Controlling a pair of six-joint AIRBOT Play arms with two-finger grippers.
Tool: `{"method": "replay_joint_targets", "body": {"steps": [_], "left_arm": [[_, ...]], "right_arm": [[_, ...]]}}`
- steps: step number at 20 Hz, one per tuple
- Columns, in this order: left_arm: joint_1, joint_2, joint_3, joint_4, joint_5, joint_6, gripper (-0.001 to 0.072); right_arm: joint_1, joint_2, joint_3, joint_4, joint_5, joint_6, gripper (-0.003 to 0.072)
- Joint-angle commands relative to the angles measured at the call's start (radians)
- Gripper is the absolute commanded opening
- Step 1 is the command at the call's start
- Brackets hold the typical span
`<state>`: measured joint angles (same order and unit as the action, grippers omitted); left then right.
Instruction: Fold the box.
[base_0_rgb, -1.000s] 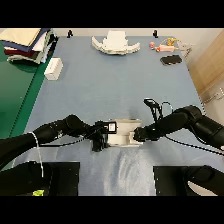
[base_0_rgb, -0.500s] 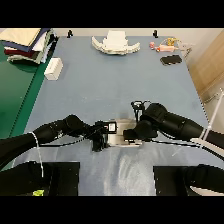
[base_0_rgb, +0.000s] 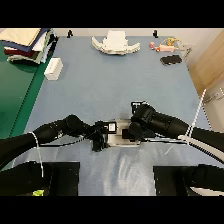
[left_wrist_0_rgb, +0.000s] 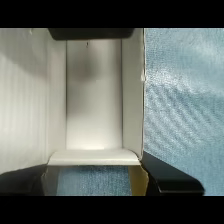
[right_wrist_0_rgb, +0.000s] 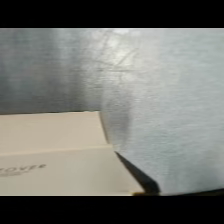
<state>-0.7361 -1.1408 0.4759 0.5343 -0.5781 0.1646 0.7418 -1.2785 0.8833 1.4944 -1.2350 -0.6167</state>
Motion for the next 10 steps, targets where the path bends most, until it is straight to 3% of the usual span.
{"method": "replay_joint_targets", "body": {"steps": [1, 2, 8, 9, 10], "left_arm": [[0.000, 0.000, 0.001, 0.000, 0.000, 0.000, 0.0472], [0.000, 0.000, 0.001, 0.000, 0.000, 0.000, 0.0472], [0.000, 0.000, 0.001, 0.000, 0.000, 0.000, 0.0472], [0.000, 0.000, 0.001, 0.000, 0.000, 0.000, 0.0472], [0.000, 0.000, 0.001, 0.000, 0.000, 0.000, 0.0472]], "right_arm": [[0.002, -0.004, 0.002, -0.026, 0.006, 0.014, 0.0067], [0.002, -0.004, 0.003, -0.026, 0.000, 0.014, 0.0006], [0.002, -0.004, 0.003, -0.003, -0.004, 0.004, 0.0004], [0.002, -0.004, 0.003, 0.003, -0.005, -0.007, 0.0053], [0.002, -0.003, 0.003, 0.009, -0.005, -0.013, 0.0220]]}}
